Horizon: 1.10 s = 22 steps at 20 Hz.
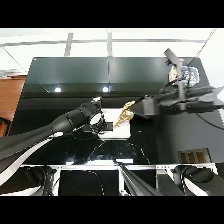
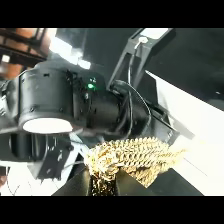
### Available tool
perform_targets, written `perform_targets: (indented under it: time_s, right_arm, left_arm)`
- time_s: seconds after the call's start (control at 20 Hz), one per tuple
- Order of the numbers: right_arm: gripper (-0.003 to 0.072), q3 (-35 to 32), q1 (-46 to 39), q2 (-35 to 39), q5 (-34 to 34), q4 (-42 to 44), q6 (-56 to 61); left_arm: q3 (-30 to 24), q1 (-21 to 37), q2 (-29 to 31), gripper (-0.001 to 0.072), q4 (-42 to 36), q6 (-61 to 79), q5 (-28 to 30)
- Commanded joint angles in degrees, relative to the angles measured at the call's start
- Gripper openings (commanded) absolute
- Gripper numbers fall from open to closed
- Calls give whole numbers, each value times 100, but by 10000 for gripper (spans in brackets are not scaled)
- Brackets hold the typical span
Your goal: Fold the box and place the chain.
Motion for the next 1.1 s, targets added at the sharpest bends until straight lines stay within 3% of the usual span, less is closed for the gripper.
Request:
perform_targets:
  time_s: [0.0, 0.25, 0.55, 0.6, 0.65, 0.7, 1.05]
  right_arm:
    - [18, -376, 382, -238, -654, -201, 26]
    - [19, -977, 385, -863, -844, -509, 232]
    - [21, -1054, 673, -1108, -872, -636, 223]
    - [49, -1054, 737, -1108, -905, -645, 229]
    - [231, -1054, 769, -1108, -907, -645, 234]
    - [280, -1054, 763, -1108, -898, -647, 232]
    - [276, -1036, 35, -754, 31, -1810, 229]
  left_arm:
    - [-2, 4, -2, 26, 0, 2, 2]
    - [-2, 4, -2, 26, 2, 2, 9]
    - [-2, 4, -2, 26, 0, 2, 13]
    - [-2, 2, -2, 27, 0, 2, 13]
    - [-2, 4, -2, 27, 0, 2, 13]
    - [-2, 4, -2, 26, 0, 2, 13]
    - [-2, 4, -2, 26, 2, 0, 17]
